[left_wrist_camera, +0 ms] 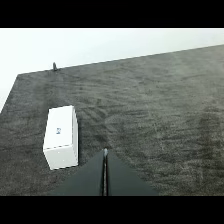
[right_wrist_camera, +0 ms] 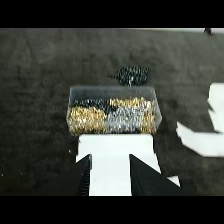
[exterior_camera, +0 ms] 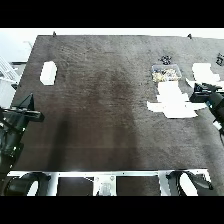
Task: Fold the box and place the chain.
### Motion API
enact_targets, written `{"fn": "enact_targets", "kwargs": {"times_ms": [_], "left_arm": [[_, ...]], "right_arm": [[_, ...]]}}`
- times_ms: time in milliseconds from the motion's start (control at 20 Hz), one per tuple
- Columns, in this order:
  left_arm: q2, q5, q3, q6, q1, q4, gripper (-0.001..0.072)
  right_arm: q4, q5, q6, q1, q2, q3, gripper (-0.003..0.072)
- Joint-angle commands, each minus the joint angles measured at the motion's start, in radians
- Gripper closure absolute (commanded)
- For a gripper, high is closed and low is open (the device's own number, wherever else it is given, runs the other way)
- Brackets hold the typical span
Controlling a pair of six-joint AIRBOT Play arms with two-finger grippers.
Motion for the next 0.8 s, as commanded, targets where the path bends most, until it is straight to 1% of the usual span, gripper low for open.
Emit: {"fn": "enact_targets", "kwargs": {"times_ms": [0,50,100,150,200,250,350,400,550,650,700,750], "left_arm": [[0.001,0.0,0.001,0.0,0.0,0.0,0.0667],[0.001,0.0,0.001,0.0,0.0,0.0,0.0667],[0.001,0.0,0.001,0.0,0.0,0.0,0.0668],[0.001,0.001,0.001,0.0,0.0,0.0,0.0667],[0.001,0.0,0.001,0.0,0.0,0.0,0.0668],[0.001,0.0,0.001,0.0,0.0,0.0,0.0668],[0.001,0.0,0.001,0.0,0.0,0.0,0.0668],[0.001,0.0,0.001,0.0,0.0,0.0,0.0667],[0.001,0.0,0.001,0.0,0.0,0.0,0.0667],[0.001,0.0,0.001,0.0,0.0,0.0,0.0667],[0.001,0.0,0.001,0.0,0.0,0.0,0.0668],[0.001,0.0,0.001,0.0,0.0,0.0,0.0667]], "right_arm": [[-0.103,0.242,0.239,-0.239,-0.19,0.097,0.0377],[-0.088,0.254,0.259,-0.291,-0.187,0.098,0.0363],[-0.081,0.259,0.215,-0.329,-0.183,0.109,0.0362],[-0.114,0.27,0.193,-0.36,-0.185,0.133,0.0361],[-0.18,0.285,0.195,-0.388,-0.198,0.174,0.0358],[-0.238,0.288,0.189,-0.403,-0.224,0.218,0.0338],[-0.352,0.304,0.192,-0.416,-0.3,0.326,0.0339],[-0.407,0.336,0.2,-0.425,-0.347,0.389,0.0339],[-0.51,0.509,0.221,-0.447,-0.537,0.605,0.0339],[-0.57,0.653,0.281,-0.458,-0.697,0.774,0.0338],[-0.603,0.74,0.314,-0.458,-0.785,0.869,0.0315],[-0.634,0.815,0.349,-0.458,-0.865,0.956,0.0222]]}}
